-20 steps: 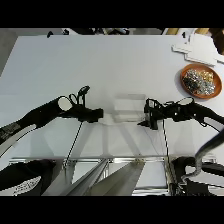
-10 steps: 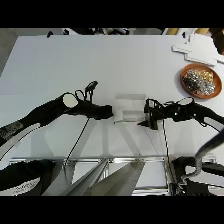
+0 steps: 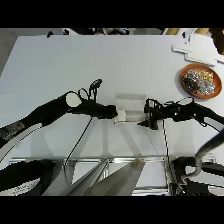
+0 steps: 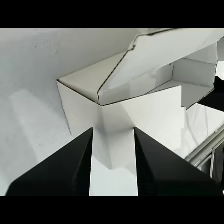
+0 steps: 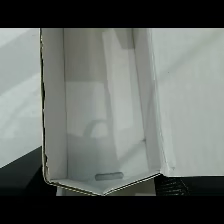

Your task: Fold the box and place the chain.

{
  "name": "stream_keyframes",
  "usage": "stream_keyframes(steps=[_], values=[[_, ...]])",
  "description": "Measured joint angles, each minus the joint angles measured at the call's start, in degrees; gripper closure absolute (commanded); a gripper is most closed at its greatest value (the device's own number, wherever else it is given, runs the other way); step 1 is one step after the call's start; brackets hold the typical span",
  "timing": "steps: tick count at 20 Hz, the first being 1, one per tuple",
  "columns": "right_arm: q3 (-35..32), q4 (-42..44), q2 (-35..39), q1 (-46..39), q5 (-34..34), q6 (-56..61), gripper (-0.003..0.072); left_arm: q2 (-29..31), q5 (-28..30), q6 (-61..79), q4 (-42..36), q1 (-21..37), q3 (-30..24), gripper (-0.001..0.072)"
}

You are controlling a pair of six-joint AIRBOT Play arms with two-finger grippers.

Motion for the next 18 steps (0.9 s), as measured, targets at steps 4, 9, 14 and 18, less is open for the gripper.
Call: stream_keyframes(steps=[4,9,14,18], values=[[0.0,0.0,0.0,0.02,0.0,0.0,0.0369,-1.09,-1.73,-3.96,5.07,-1.11,2.62,0.0305],[0.0,0.0,0.0,0.0,-0.02,0.0,0.0369,-5.66,-7.58,-12.9,14.51,-4.02,10.32,0.0305],[0.0,0.0,0.0,0.0,0.0,0.0,0.0369,-9.29,-13.86,-24.68,25.4,-6.6,17.0,0.0305],[0.0,0.0,0.0,0.0,0.0,0.0,0.0369,-13.33,-19.71,-35.06,33.07,-8.76,23.34,0.0312]])
